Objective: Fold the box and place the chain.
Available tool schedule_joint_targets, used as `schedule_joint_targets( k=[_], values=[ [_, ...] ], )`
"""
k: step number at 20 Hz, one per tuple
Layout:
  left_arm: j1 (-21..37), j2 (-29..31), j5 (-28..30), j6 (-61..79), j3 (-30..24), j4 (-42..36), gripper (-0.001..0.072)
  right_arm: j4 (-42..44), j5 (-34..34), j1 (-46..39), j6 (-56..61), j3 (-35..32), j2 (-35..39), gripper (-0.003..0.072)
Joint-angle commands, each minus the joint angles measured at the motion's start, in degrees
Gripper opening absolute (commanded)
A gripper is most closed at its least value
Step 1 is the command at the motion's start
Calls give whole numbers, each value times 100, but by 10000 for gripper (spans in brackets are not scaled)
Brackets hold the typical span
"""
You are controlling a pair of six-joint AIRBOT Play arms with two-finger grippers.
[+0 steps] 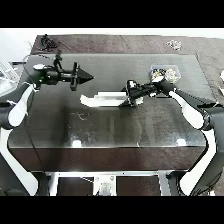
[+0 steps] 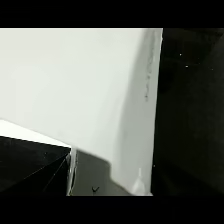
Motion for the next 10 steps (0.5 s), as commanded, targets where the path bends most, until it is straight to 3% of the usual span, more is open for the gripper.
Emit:
schedule_joint_targets(
  k=[1, 4, 6, 10],
  values=[
    [201, 525, -509, -7, 7, -11, 19, 2, -2, 2, 0, 0, -2, 520],
    [199, 1071, -487, -284, 7, 234, 16, 2, -2, 2, 0, 0, -2, 521],
    [87, 1469, -186, -466, -188, 796, 15, 2, -2, 2, 0, 0, -2, 520],
    [-442, 2369, 1652, -177, -1491, 1550, 14, 2, -2, 2, 0, 0, -2, 521]
  ],
)
